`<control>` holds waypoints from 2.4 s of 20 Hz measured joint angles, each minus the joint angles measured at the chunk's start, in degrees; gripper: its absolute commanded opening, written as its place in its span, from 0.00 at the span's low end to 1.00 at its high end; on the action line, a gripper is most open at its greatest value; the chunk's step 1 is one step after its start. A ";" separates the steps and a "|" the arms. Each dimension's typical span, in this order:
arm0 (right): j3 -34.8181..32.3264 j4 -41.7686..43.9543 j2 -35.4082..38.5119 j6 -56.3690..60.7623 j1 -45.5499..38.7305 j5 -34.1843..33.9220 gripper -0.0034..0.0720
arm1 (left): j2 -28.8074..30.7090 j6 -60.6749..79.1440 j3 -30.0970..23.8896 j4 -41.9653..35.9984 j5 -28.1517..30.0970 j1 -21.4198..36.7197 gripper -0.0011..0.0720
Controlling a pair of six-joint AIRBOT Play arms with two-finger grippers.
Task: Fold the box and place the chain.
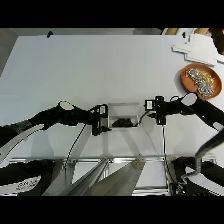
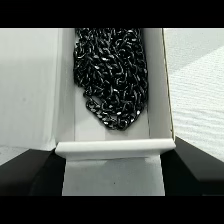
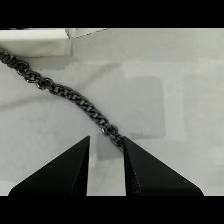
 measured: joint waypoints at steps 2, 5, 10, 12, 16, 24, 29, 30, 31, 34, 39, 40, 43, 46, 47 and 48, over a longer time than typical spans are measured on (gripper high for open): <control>0.00 -0.26 -0.02 -0.02 0.00 -0.24 0.36 | 0.00 -0.02 0.00 -0.02 0.00 -0.02 0.03; 0.00 -0.39 -0.35 -0.44 0.00 -1.25 0.36 | 0.00 -0.02 0.00 -0.02 0.00 -0.02 0.03; 0.00 3.61 -2.14 -5.44 0.02 -2.43 0.36 | 0.00 -0.02 0.00 0.00 0.00 -0.02 0.03; 0.00 4.85 -2.95 -7.13 0.02 -2.86 0.36 | 0.00 0.00 0.02 0.00 -0.02 -0.02 0.03; 0.02 5.40 -4.09 -8.46 0.02 -2.91 0.36 | 0.00 -0.02 0.00 -0.02 0.00 -0.02 0.03; 0.02 1.95 -4.50 -6.97 0.07 -1.44 0.17 | 0.00 0.00 0.00 0.00 0.00 -0.02 0.03; 0.02 -1.53 -3.50 -5.03 0.07 0.85 0.06 | 0.00 0.00 0.00 0.00 0.00 -0.02 0.03; 0.00 -2.32 -3.17 -4.61 0.07 1.25 0.06 | 0.00 -0.02 0.00 0.00 0.00 -0.02 0.03; -0.02 -3.08 -2.78 -4.24 0.07 1.75 0.06 | 0.00 0.00 0.00 -0.02 -0.02 -0.02 0.03; -0.11 -4.79 -1.09 -3.56 0.07 2.82 0.06 | 0.00 0.00 0.00 0.00 0.00 -0.02 0.03; -0.07 -3.58 3.04 -2.86 0.07 2.93 0.06 | 0.00 -0.02 0.00 0.00 0.00 -0.02 0.03; -0.04 -2.71 4.00 -2.71 0.07 3.06 0.07 | 0.00 0.00 0.00 0.00 0.00 -0.02 0.03; -0.07 -1.14 5.53 -2.29 0.07 3.74 0.52 | 0.00 0.00 0.00 0.00 0.00 -0.02 0.03; -0.07 -1.31 5.16 -2.03 0.07 2.62 0.46 | 0.00 0.00 0.00 0.00 0.00 0.00 0.03; -0.07 -1.36 4.94 -1.92 0.07 2.36 0.45 | 0.00 0.00 0.00 0.00 0.00 -0.02 0.03; -0.07 -1.40 4.61 -1.92 0.07 2.10 0.42 | 0.00 0.00 0.00 0.00 0.00 -0.02 0.03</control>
